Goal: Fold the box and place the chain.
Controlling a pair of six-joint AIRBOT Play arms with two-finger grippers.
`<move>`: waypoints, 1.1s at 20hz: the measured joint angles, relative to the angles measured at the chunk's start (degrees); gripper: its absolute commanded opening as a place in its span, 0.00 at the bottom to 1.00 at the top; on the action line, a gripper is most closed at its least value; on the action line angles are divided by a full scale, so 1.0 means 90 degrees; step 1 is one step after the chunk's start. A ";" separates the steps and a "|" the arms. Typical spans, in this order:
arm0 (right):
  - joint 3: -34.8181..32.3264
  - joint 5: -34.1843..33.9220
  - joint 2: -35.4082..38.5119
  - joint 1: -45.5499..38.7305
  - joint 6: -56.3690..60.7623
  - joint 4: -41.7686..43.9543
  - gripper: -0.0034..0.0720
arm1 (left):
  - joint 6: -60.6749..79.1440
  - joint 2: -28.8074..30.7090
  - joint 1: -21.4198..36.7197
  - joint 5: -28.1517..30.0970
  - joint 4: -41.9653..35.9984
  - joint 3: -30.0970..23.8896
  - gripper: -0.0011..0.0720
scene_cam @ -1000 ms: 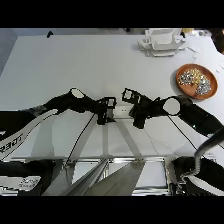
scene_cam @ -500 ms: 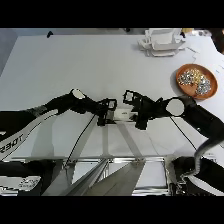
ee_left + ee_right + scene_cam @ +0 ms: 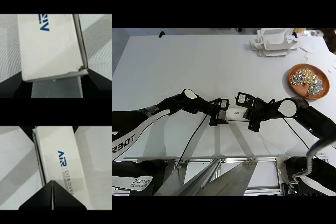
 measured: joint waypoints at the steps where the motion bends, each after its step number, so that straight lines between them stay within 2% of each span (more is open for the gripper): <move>1: -0.0019 0.0000 -0.0056 0.0000 -0.0002 0.0000 0.07 | -0.0002 0.0000 -0.0002 0.0002 0.0000 0.0000 0.30; 14: -0.0204 0.0163 -0.0194 0.0000 0.0017 -0.0002 0.07 | -0.0002 0.0000 -0.0002 0.0015 0.0002 0.0000 0.30; 18: -0.0216 -0.0041 0.0163 0.0002 0.0270 -0.0126 0.07 | -0.0019 0.0000 0.0000 0.0015 -0.0005 0.0000 0.30; 22: -0.0202 -0.0457 0.0901 -0.0204 0.1154 -0.0270 0.07 | -0.0019 0.0000 0.0000 0.0015 -0.0007 0.0000 0.30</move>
